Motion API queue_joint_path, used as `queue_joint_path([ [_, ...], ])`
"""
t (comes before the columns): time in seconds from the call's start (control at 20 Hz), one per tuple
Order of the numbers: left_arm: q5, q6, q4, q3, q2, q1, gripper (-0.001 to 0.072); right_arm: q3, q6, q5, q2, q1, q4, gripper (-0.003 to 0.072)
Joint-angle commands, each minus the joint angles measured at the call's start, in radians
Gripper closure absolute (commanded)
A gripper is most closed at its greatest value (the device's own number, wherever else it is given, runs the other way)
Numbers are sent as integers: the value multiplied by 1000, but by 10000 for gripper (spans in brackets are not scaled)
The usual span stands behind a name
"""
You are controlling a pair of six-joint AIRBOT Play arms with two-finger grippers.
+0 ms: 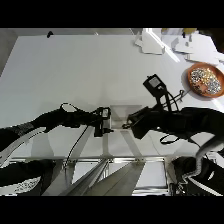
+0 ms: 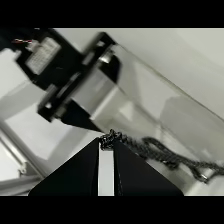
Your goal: Fold the box and place the chain.
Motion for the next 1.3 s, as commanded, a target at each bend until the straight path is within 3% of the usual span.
queue_joint_path([
  [0.0,0,0,0,0,1,0,501,0,25,-117,-87,83,15,669],
  [0.35,0,0,0,0,1,0,501,0,67,-132,-271,83,-56,666],
  [0.4,0,0,0,0,1,0,501,0,77,-132,-275,79,-80,638],
  [0.5,0,0,0,0,1,0,501,29,76,-63,-272,45,-78,483],
  [0.65,0,0,0,0,1,0,501,126,64,124,-252,-45,-123,485],
  [0.9,0,0,0,0,1,0,501,153,76,259,-206,-248,-263,511],
  [1.25,0,0,0,0,1,0,501,68,71,257,-306,-486,-285,535],
])
